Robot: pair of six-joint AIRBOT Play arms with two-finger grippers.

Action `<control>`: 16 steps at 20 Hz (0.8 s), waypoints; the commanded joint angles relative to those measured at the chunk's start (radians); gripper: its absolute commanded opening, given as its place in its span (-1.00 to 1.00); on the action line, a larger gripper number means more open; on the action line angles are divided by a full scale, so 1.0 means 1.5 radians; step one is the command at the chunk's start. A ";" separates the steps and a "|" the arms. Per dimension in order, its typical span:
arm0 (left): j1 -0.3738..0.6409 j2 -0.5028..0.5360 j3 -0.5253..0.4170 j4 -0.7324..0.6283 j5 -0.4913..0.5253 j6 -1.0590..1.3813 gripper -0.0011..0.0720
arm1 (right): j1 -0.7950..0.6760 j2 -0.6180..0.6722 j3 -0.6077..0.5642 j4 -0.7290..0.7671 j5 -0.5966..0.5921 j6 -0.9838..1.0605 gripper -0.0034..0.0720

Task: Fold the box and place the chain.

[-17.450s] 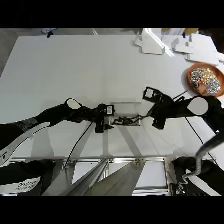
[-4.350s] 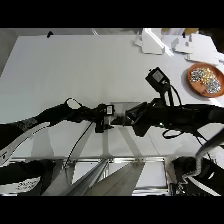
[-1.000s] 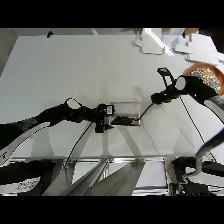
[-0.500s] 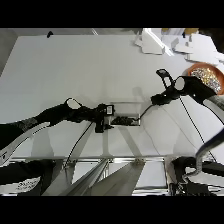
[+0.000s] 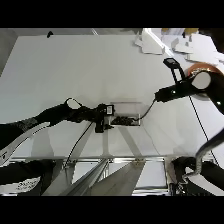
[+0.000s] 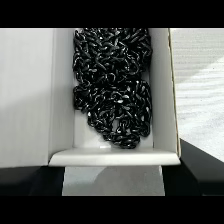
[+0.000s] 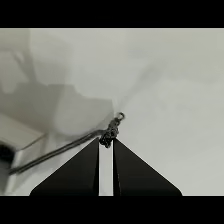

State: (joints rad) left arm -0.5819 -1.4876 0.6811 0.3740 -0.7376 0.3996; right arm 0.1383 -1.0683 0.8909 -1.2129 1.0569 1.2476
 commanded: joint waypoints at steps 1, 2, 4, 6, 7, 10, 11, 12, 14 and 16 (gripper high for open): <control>0.001 0.000 0.000 0.000 0.000 0.000 -0.40 | 0.000 0.111 0.000 0.126 0.075 -0.065 -0.86; 0.001 0.000 0.000 0.000 0.000 0.000 -0.40 | 0.000 0.137 0.000 0.151 0.097 -0.078 -0.86; 0.001 0.000 0.000 0.000 0.000 0.000 -0.40 | 0.000 0.187 0.000 0.211 0.142 -0.119 -0.86; 0.001 0.000 0.000 0.000 0.000 0.000 -0.40 | 0.000 0.227 0.000 0.282 0.168 -0.138 -0.86; 0.001 0.000 0.000 0.000 0.000 0.000 -0.40 | 0.000 0.240 0.000 0.311 0.172 -0.141 -0.86; 0.001 0.000 0.000 0.000 0.000 0.000 -0.40 | 0.000 0.260 0.000 0.385 0.176 -0.155 -0.86; 0.001 0.000 0.000 0.000 0.000 0.000 -0.40 | 0.008 0.260 -0.002 0.400 0.168 -0.156 -0.86; 0.001 0.000 0.000 0.000 0.000 0.000 -0.40 | 0.025 0.260 -0.010 0.400 0.140 -0.158 -0.86; 0.001 0.000 0.000 0.000 0.000 0.000 -0.40 | 0.078 0.259 -0.046 0.400 0.065 -0.170 -0.86; 0.001 0.000 0.000 0.000 0.000 0.000 -0.40 | 0.136 0.240 -0.086 0.380 -0.014 -0.191 -0.86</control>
State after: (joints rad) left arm -0.5819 -1.4876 0.6811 0.3737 -0.7376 0.4000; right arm 0.2504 -0.6941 0.8219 -0.6498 1.1828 1.0012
